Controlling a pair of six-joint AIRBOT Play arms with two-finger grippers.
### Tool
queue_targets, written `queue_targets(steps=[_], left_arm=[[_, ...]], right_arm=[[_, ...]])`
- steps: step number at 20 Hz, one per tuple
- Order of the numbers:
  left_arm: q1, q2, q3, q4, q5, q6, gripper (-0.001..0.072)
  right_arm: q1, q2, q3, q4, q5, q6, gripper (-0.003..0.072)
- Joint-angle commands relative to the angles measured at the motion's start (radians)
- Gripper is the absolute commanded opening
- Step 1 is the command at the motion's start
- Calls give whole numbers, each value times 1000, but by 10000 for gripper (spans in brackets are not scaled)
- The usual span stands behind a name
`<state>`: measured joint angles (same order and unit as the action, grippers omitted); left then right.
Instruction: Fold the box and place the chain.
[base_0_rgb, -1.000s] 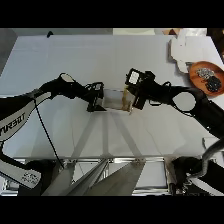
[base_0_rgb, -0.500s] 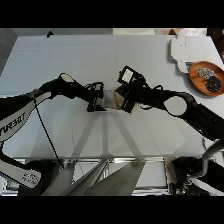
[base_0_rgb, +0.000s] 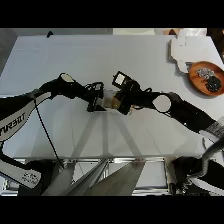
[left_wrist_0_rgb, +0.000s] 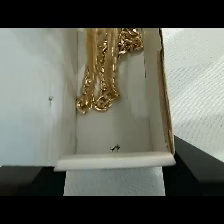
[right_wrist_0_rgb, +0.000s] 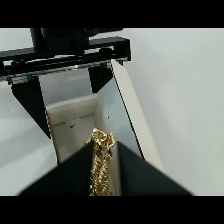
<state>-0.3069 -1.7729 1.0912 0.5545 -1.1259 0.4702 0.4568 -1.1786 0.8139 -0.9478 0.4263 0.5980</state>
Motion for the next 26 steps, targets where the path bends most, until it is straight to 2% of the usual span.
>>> queue_targets(steps=[1, 4, 7, 11, 14, 16, 17, 18, 19, 20, 22, 24, 26], left_arm=[[0, 0, 0, 0, 0, 0, 335], [0, 0, 0, 0, 0, 0, 335], [0, 0, 0, 0, 0, 0, 335], [0, 0, 0, 0, 0, 0, 335], [0, 0, 0, 0, 0, 0, 335], [0, 0, 0, 0, 0, 0, 335], [0, 0, 0, 0, 0, 0, 335], [0, 0, 0, 0, 0, 0, 335], [0, 0, 0, 0, 0, 0, 335], [0, 0, 0, 0, 0, 0, 335], [0, 0, 0, 0, 0, 0, 335], [0, 0, 0, 0, 0, 0, 335], [0, 0, 0, 0, 0, 0, 335]], right_arm=[[1, -1, 0, -1, 11, 1, 297], [1, 40, 0, -10, 39, 1, 296], [-22, 121, 0, -117, 101, 1, 296], [-121, 245, 0, -295, 325, -4, 297], [-257, 254, 0, -328, 484, -8, 297], [-346, 223, -1, -322, 526, -72, 298], [-377, 200, -1, -309, 523, -124, 344], [-401, 171, -1, -279, 523, -199, 420], [-418, 132, -1, -225, 523, -298, 423], [-429, 88, -1, -156, 524, -394, 464], [-433, -2, 0, -35, 519, -577, 479], [-433, -90, -1, 16, 488, -737, 479], [-433, -164, 0, 39, 438, -787, 479]])
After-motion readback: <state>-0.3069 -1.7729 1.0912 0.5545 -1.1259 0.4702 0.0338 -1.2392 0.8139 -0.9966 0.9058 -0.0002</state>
